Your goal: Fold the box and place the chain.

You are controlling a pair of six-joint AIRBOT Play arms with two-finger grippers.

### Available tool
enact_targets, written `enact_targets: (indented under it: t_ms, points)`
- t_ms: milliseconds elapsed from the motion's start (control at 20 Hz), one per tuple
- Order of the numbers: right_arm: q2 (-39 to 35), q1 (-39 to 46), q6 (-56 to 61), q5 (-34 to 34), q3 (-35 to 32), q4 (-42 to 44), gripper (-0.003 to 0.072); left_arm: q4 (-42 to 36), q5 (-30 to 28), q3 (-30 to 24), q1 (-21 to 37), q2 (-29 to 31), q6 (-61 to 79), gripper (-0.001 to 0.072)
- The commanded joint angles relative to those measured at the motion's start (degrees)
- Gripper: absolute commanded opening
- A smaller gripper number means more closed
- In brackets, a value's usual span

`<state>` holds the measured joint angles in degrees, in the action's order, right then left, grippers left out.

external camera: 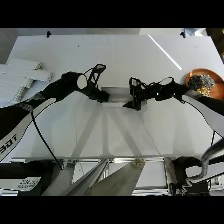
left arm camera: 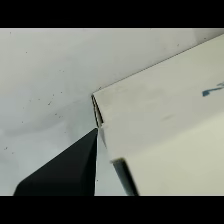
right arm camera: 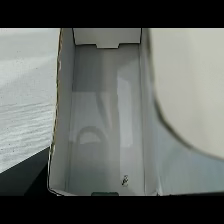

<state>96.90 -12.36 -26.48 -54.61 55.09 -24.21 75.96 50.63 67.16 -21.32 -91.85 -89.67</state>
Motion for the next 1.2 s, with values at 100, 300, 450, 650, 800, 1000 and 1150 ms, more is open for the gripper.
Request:
enact_targets:
  t_ms: [100,300,450,650,800,1000,1150]
  points:
    - [0.02,0.04,0.02,-0.04,0.04,0.02,0.0522,6.40,4.35,2.36,-1.97,-0.87,-11.43,0.0212]
    - [0.02,0.04,0.02,-0.04,0.04,0.02,0.0522,7.87,5.97,2.93,-2.21,-0.94,-20.90,0.0156]
    - [0.02,0.04,0.02,-0.04,0.04,0.02,0.0522,8.94,6.60,2.99,-3.10,-1.05,-22.75,0.0152]
    - [0.02,0.04,0.02,-0.04,0.04,0.02,0.0522,8.72,7.41,2.99,-4.04,-2.27,-25.22,0.0160]
    - [0.02,0.04,0.02,-0.04,0.04,0.02,0.0522,8.31,8.04,3.34,-4.55,-3.52,-25.24,0.0287]
    - [0.02,0.04,0.02,-0.04,0.04,0.00,0.0522,8.26,9.35,4.76,-4.55,-4.31,-25.29,0.0172]
    - [0.02,0.04,0.02,-0.04,0.04,0.02,0.0522,6.75,9.16,5.62,-4.48,-4.39,-25.20,0.0012]
